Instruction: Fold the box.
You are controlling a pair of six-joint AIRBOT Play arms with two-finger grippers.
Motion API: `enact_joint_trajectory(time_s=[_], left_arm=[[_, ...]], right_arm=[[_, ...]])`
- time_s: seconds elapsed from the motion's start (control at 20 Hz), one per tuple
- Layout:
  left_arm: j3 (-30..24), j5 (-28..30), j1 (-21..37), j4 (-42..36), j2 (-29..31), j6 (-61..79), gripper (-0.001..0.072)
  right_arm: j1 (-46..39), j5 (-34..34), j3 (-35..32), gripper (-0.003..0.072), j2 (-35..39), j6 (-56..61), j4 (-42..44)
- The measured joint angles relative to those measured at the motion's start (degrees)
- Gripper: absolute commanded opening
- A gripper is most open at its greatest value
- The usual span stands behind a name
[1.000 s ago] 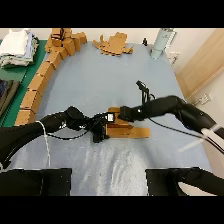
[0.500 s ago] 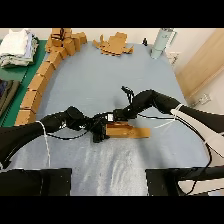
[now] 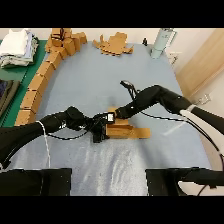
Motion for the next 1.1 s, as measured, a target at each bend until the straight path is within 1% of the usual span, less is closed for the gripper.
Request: enact_joint_trajectory(time_s=[0.1, 0.2, 0.3, 0.4, 0.45, 0.5, 0.55, 0.6, 0.7, 0.8, 0.95, 1.0, 1.1], left_arm=[[0.0, 0.04, 0.0, 0.0, 0.0, 0.0, 0.0509], [0.0, 0.07, 0.0, -0.02, 0.0, 0.0, 0.0509], [0.0, 0.07, 0.0, -0.02, 0.0, 0.0, 0.0509], [0.0, 0.07, 0.0, -0.04, 0.0, 0.0, 0.0509], [0.0, 0.07, 0.0, -0.04, 0.0, 0.0, 0.0509], [0.0, 0.07, 0.0, -0.04, 0.0, 0.0, 0.0509], [0.0, 0.07, 0.0, -0.04, 0.0, -0.02, 0.0509], [0.0, 0.07, 0.0, -0.04, 0.0, 0.0, 0.0509], [0.0, 0.09, 0.0, -0.04, 0.0, 0.0, 0.0509], [0.0, 0.09, 0.0, -0.04, 0.0, 0.0, 0.0509], [0.0, 0.09, 0.0, -0.04, 0.0, 0.0, 0.0509], [0.0, 0.09, 0.0, -0.04, 0.0, -0.02, 0.0509], [0.0, 0.09, 0.0, -0.04, 0.0, 0.0, 0.0509]], right_arm=[[0.0, -1.51, -0.42, 0.0006, 5.01, -0.48, -2.78], [0.0, -3.39, -2.32, 0.0006, 10.34, -0.74, -4.87], [0.59, -5.42, -6.4, 0.0006, 16.33, -1.25, -5.95], [1.84, -7.87, -11.72, 0.0009, 22.14, -4.17, -6.34], [2.43, -9.01, -14.34, 0.0095, 24.61, -5.81, -6.67], [2.86, -10.23, -16.96, 0.0239, 26.99, -7.78, -7.34], [3.17, -10.93, -19.06, 0.0326, 28.79, -9.49, -8.35], [3.41, -11.63, -20.85, 0.0391, 30.21, -11.26, -9.55], [3.72, -11.8, -23.02, 0.0456, 31.74, -14.99, -13.07], [3.93, -9.14, -24.17, 0.0458, 31.69, -18.97, -17.59], [3.96, -1.36, -24.92, 0.0463, 29.49, -25.07, -22.05], [3.98, 1.55, -25.07, 0.0532, 28.33, -27.15, -22.8], [4.07, 6.32, -25.24, 0.054, 25.94, -30.6, -23.61]])
